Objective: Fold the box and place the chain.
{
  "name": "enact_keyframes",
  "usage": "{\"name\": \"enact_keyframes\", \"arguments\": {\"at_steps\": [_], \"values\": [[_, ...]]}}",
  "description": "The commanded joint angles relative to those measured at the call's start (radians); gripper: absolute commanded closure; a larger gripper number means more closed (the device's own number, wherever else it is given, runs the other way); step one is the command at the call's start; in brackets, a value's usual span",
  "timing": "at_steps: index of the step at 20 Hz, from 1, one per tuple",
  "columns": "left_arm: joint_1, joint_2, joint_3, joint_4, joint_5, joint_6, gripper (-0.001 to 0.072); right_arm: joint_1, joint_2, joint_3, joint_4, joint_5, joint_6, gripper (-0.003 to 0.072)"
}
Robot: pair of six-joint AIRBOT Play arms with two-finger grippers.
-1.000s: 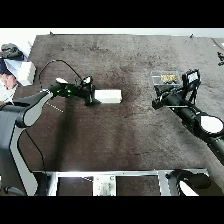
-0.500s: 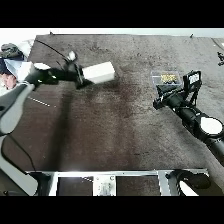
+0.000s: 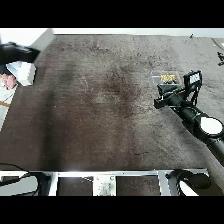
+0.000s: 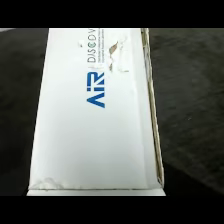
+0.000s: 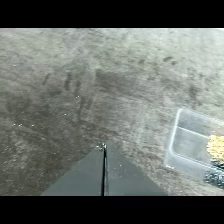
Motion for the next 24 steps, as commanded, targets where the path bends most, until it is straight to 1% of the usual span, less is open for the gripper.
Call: {"name": "enact_keyframes", "arguments": {"at_steps": [1,4,6,8,10,11,12,14,17,21,24], "values": [[0.153,0.123,-0.146,0.137,0.019,-0.171,0.0705,0.0,0.001,-0.001,0.0,-0.039,0.001,0.0675],[0.288,0.222,-0.338,0.145,0.04,-0.193,0.0704,0.0,0.001,-0.001,0.0,-0.057,0.002,0.0675],[0.341,0.232,-0.428,0.169,0.014,-0.189,0.0704,0.0,0.001,-0.001,0.0,-0.056,0.002,0.0675],[0.355,0.232,-0.512,0.214,0.046,-0.19,0.0704,0.0,0.001,-0.001,0.0,-0.056,0.002,0.0675],[0.355,0.23,-0.596,0.234,0.136,-0.19,0.0704,0.0,0.001,-0.001,0.0,-0.058,0.001,0.0675],[0.355,0.221,-0.627,0.238,0.172,-0.191,0.0704,0.0,0.001,-0.001,0.0,-0.06,0.001,0.0675],[0.355,0.205,-0.646,0.244,0.181,-0.191,0.0705,0.0,0.001,-0.001,0.0,-0.06,0.001,0.0675],[0.355,0.151,-0.649,0.263,0.151,-0.189,0.0704,0.0,0.001,-0.001,-0.003,-0.061,0.001,0.0675],[0.355,0.071,-0.618,0.287,0.138,-0.171,0.0703,0.0,0.001,-0.001,-0.042,-0.064,0.001,0.0675],[0.355,0.021,-0.593,0.301,0.144,-0.135,0.0703,0.0,0.001,-0.001,-0.045,-0.064,0.001,0.0675],[0.355,0.001,-0.572,0.374,0.127,-0.13,0.0699,0.0,0.001,-0.001,-0.045,-0.064,0.001,0.0675]]}}
